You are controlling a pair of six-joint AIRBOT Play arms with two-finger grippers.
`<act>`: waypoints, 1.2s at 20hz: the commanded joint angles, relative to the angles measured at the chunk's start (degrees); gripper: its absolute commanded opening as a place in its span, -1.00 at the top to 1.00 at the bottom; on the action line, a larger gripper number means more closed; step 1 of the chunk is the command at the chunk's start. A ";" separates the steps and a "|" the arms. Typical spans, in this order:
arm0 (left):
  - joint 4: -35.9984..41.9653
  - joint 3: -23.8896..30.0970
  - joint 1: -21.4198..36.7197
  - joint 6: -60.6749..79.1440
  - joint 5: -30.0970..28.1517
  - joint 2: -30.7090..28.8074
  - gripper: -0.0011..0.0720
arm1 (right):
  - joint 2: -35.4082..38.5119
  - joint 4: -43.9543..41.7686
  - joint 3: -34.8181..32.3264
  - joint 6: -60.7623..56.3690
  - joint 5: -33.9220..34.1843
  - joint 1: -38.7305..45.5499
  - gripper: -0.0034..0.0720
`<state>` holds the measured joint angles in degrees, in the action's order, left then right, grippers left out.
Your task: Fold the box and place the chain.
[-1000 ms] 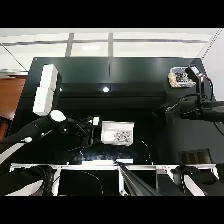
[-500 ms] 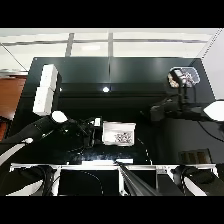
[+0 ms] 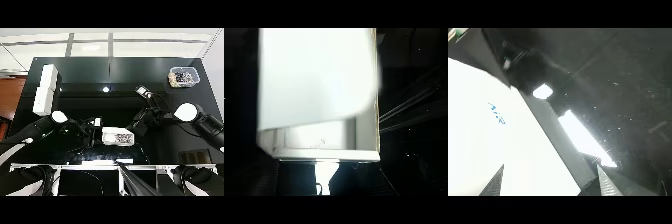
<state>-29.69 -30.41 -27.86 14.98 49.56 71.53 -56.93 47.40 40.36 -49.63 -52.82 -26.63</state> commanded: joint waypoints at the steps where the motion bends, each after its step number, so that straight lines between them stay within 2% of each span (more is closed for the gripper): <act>1: -0.02 -0.04 -0.02 0.00 -0.07 0.02 -0.04 | -0.37 0.96 -0.02 2.60 -1.70 -1.01 -0.88; 7: -0.02 -0.04 -0.02 0.00 -0.07 0.02 -0.04 | -0.37 1.42 -0.02 6.56 -6.78 -3.30 -0.88; 14: -0.04 -0.04 -0.02 0.00 -0.02 0.02 -0.04 | -0.44 7.58 -0.04 6.58 -1.77 -7.54 -0.88; 20: -0.04 -0.04 -0.02 0.00 -0.02 0.02 -0.04 | -0.50 8.66 -0.04 7.02 -1.36 -7.54 -0.88; 21: -0.02 -0.04 -0.02 0.00 -0.02 0.02 -0.04 | -0.50 8.61 -0.04 7.02 -1.36 -7.54 -0.69; 22: -0.04 -0.04 -0.02 0.00 -0.02 0.02 -0.04 | -0.50 8.57 -0.04 6.99 -1.38 -7.54 -0.40; 23: -0.04 -0.04 -0.02 0.00 -0.02 0.02 -0.04 | -0.50 8.55 -0.04 6.99 -1.38 -7.54 -0.32; 24: -0.04 -0.04 -0.02 0.00 -0.02 0.02 -0.04 | -0.50 8.11 -0.04 6.95 -1.51 -7.54 -0.31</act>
